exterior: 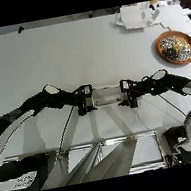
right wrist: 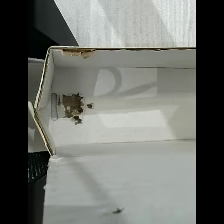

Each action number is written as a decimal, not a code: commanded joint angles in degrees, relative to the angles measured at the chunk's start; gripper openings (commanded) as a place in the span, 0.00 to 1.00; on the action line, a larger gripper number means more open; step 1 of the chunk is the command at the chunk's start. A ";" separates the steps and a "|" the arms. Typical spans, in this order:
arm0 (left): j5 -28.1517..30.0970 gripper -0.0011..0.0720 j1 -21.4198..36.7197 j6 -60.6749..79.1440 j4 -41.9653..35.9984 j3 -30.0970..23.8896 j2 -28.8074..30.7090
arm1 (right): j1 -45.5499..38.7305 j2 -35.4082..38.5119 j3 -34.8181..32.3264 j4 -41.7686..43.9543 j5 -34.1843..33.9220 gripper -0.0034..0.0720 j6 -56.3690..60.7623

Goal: Fold the box and place the chain.

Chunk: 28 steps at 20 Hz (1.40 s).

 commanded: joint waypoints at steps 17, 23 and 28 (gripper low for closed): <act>-0.11 0.20 -0.04 -0.02 0.07 -0.04 -0.02 | -0.04 5.62 0.00 -8.33 2.82 0.97 6.73; -0.11 0.20 -0.02 0.00 0.07 -0.04 -0.02 | -0.02 15.30 0.00 -24.26 2.99 0.87 21.29; -0.11 0.20 -0.04 -0.02 0.07 -0.04 -0.02 | -0.02 26.18 0.00 -33.77 6.60 0.48 30.32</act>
